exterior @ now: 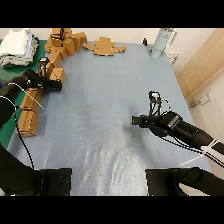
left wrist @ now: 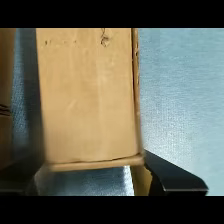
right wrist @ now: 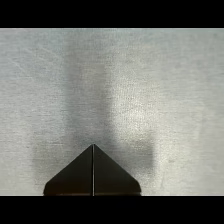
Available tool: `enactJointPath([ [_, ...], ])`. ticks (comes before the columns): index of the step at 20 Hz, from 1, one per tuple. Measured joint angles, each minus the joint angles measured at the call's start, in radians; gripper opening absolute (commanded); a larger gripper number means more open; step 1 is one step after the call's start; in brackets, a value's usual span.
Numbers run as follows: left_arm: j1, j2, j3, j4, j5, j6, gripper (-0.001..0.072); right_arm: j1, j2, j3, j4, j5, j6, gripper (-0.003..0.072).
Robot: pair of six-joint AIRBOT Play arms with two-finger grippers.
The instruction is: Fold the box.
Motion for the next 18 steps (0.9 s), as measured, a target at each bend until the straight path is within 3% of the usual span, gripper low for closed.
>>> enactJointPath([
  [6,0.003,0.001,0.027,-0.002,-0.074,-0.042,0.0703,0.0,0.0,0.0,0.009,0.001,0.0,0.0005],
  [13,0.007,0.003,0.23,0.122,-0.441,-0.169,0.0701,0.0,0.0,0.0,0.012,0.001,-0.001,0.0005],
  [14,0.007,0.003,0.27,0.137,-0.502,-0.192,0.0579,0.0,0.0,0.0,0.012,0.001,-0.001,0.0005],
  [15,0.007,0.003,0.309,0.148,-0.566,-0.213,0.0188,0.0,0.0,0.0,0.012,0.001,-0.002,0.0005],
  [16,0.006,0.003,0.345,0.148,-0.624,-0.235,0.001,0.0,0.0,0.0,0.012,0.001,-0.003,0.0005],
  [18,0.005,0.004,0.415,0.122,-0.728,-0.265,0.0006,0.0,0.0,0.003,0.013,0.0,-0.02,0.0005],
])
